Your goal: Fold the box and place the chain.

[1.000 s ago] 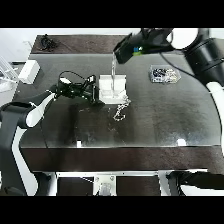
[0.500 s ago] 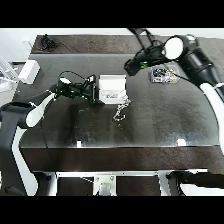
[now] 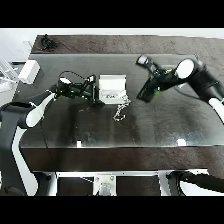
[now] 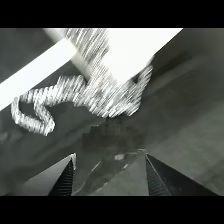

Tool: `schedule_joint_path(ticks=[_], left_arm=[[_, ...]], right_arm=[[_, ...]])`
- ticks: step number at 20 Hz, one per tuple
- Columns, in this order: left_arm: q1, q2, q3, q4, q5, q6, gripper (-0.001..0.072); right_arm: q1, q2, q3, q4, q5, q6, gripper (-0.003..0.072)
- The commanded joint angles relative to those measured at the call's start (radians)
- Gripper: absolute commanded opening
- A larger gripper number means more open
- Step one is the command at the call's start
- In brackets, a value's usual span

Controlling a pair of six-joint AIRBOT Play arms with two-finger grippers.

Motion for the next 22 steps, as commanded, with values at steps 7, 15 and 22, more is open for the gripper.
schedule_joint_path(ticks=[7,15,22], left_arm=[[0.001,0.0,0.0,0.0,0.01,-0.001,0.0355],[0.001,0.0,0.0,0.0,0.011,-0.008,0.0355],[0.001,0.0,0.0,0.0,0.011,-0.008,0.0355]], right_arm=[[-0.024,-0.12,-0.191,0.362,-0.265,-0.491,0.0538],[-0.024,-0.23,-0.154,0.399,-0.349,-0.54,0.0538],[-0.024,-0.286,-0.138,0.406,-0.351,-0.54,0.0502]])
